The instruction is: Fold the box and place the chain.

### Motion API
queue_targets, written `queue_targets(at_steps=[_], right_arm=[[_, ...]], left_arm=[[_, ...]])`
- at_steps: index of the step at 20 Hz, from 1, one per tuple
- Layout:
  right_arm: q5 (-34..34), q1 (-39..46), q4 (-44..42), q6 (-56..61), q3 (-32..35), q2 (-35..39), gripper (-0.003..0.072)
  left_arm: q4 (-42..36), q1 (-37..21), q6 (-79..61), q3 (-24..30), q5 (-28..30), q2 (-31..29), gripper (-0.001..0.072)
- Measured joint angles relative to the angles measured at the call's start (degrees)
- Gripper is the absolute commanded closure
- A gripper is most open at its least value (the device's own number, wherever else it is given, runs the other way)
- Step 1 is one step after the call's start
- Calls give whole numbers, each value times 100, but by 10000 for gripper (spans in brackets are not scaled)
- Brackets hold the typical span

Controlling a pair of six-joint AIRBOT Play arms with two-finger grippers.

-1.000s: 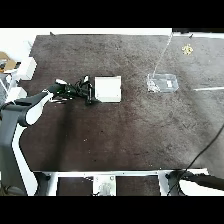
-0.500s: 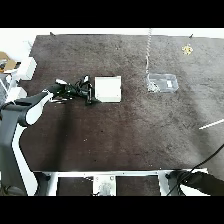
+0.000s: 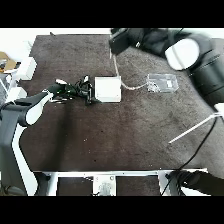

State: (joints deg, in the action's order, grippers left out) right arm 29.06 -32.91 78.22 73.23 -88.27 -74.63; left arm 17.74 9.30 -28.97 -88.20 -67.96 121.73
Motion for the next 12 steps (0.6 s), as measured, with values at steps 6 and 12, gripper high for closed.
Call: queue_targets(at_steps=[6, 12], right_arm=[[-798, -28, -721, 4, 1220, -540, 674], [-678, 306, -901, 11, 1655, -706, 409]], left_arm=[[0, 0, 0, 2, 0, 0, 467], [-2, 0, 0, 0, 2, 0, 466]])
